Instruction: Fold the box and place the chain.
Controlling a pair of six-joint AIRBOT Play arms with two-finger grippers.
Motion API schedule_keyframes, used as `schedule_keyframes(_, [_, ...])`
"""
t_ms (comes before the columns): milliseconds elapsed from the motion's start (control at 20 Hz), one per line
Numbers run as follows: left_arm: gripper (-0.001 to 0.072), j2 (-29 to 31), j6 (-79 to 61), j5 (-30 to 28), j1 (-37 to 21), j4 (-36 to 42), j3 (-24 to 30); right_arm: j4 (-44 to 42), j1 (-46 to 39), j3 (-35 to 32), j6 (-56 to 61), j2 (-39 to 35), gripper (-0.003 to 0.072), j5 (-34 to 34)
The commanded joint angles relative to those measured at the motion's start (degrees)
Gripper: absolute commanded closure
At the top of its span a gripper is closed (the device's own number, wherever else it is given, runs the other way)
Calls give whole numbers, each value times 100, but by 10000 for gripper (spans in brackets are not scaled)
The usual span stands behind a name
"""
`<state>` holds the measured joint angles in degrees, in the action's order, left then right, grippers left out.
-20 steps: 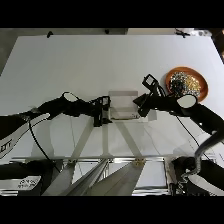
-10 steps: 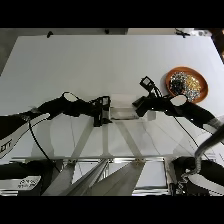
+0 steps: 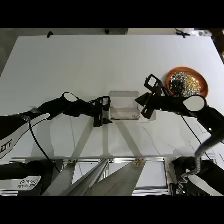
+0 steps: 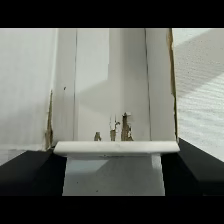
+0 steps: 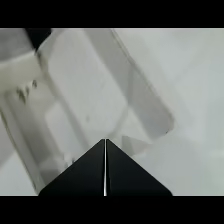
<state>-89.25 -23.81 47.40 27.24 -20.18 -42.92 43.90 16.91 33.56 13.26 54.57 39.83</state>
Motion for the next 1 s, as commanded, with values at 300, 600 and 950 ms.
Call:
schedule_keyframes(300, [438,4,0,-4,-2,0,2,2568,0,-48,-190,262,342,1292])
schedule_keyframes(600, [438,4,0,-4,-2,0,2,1558,0,-48,-1438,1027,353,997])
schedule_keyframes(950, [438,4,0,-4,-2,0,2,1355,0,-48,-1532,1027,355,546])
